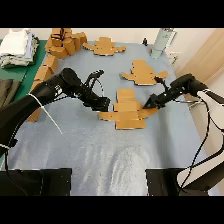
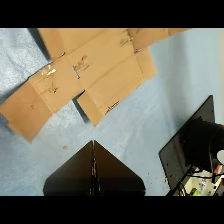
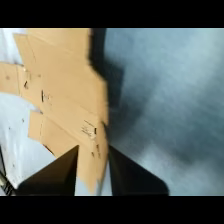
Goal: Fold the box.
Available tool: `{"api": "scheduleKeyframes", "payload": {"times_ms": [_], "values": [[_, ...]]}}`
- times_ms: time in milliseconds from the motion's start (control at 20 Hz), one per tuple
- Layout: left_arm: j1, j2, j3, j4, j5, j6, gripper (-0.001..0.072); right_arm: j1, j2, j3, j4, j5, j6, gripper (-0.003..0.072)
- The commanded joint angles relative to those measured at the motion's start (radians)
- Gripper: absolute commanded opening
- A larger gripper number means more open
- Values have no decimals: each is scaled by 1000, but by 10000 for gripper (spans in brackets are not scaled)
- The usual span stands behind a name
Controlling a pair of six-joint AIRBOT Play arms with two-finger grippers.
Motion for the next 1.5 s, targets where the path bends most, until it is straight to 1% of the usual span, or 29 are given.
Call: {"api": "scheduleKeyframes", "payload": {"times_ms": [0,100,150,200,250,350,500,550,600,700,750,800,950,1000,1100,1150,1250,1350,1450], "values": [[2,1,0,0,-25,0,14,57,0,4,-9,90,92,303],[1,1,0,0,-47,18,16,40,0,7,-74,56,173,301],[2,1,0,1,-61,19,135,33,0,6,-106,34,209,300],[1,0,0,1,-69,18,418,27,0,7,-132,5,234,293],[1,1,0,-3,-70,18,477,24,0,6,-146,-26,244,289],[1,1,0,-2,-82,18,469,16,1,7,-185,-71,276,289],[1,1,0,-2,-95,18,469,8,1,6,-223,-90,313,289],[1,1,0,-2,-94,18,470,10,1,6,-208,-100,311,263],[1,1,0,-2,-94,18,470,15,1,6,-167,-108,285,219],[2,0,0,-2,-90,18,470,28,0,6,-39,-101,212,210],[2,0,0,-2,-87,19,470,39,0,6,6,-92,179,159],[2,0,0,-2,-87,26,470,57,0,6,11,-82,145,-2],[44,1,6,-3,-94,48,470,115,16,-19,8,-70,72,1],[70,1,5,-2,-95,48,470,136,45,-51,9,-37,40,1],[103,0,-4,-1,-110,58,470,169,145,-164,11,97,-1,1],[112,1,-11,-1,-121,80,470,185,212,-245,11,174,-6,1],[114,0,-27,6,-122,116,469,218,338,-406,7,278,-10,1],[117,0,-43,11,-97,152,470,256,461,-555,7,370,-10,1],[130,-3,-61,14,-40,158,470,298,563,-666,7,426,-5,1]]}}
